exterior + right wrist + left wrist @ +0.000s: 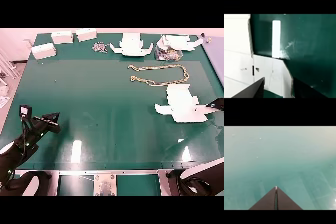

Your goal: Fold the box and place the chain.

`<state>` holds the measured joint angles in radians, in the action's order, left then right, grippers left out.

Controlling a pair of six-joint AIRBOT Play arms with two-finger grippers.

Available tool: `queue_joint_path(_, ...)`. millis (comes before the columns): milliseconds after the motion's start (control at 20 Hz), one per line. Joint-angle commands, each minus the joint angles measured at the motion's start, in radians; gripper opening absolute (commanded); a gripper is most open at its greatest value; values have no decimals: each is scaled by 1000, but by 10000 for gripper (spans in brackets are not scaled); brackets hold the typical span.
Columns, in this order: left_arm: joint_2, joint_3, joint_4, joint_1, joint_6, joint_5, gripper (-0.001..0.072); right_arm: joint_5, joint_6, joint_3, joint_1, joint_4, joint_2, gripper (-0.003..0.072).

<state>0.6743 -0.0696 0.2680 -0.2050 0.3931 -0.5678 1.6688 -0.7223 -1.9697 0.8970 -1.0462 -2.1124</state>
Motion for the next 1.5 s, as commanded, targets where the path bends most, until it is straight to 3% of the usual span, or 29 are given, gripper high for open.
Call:
queue_joint_path(0, -1, 0, 0, 1, 0, 1, 21, 29, 2, -2, -5, 34, -21, 412)
queue_joint_path(250, -1, 0, 0, 1, 0, 0, 22, 64, 1, -2, -5, 39, -52, 363)
queue_joint_path(350, -1, 0, 0, 1, 0, 0, 22, 79, 2, -1, -7, 45, -66, 262)
queue_joint_path(500, -1, 0, 0, 1, 0, 0, 21, 159, 55, -1, -18, 66, -74, 15)
queue_joint_path(900, -1, 0, 0, 1, 0, 0, 22, 175, -95, 12, -58, 275, -29, 9)
queue_joint_path(1150, -1, 0, 0, 1, 0, 0, 22, 174, -129, 249, -200, 324, 174, 8)
queue_joint_path(1450, -1, 0, 0, 1, 0, 0, 22, 123, -95, 447, -443, 581, 341, 6)
